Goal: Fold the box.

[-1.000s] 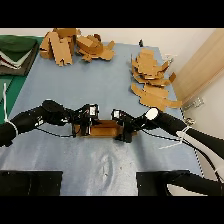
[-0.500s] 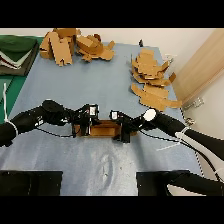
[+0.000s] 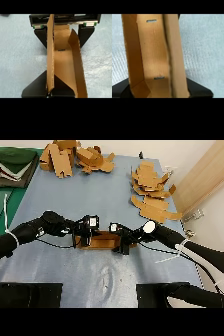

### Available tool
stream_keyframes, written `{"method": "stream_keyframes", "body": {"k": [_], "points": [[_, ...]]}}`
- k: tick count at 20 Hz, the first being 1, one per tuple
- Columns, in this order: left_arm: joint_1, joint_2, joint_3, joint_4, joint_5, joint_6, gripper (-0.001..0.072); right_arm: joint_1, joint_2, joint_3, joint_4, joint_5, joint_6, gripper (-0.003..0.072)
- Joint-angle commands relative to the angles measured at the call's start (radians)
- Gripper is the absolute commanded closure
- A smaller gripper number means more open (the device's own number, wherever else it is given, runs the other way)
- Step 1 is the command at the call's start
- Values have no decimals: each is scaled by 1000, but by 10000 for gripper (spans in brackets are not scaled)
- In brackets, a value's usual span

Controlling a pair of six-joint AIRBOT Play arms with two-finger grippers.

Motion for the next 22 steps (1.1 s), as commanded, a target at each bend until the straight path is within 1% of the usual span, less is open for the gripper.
{"method": "stream_keyframes", "body": {"k": [1,7,11,22], "points": [[-1,1,3,-12,-3,0,694,1,1,1,4,0,0,-21],[-1,1,3,-12,-3,0,694,1,1,1,12,0,0,-21],[-1,1,3,-12,-3,0,694,1,1,1,42,0,0,-21],[-1,1,3,-12,-3,0,694,1,-11,1,40,-2,0,-20]]}}
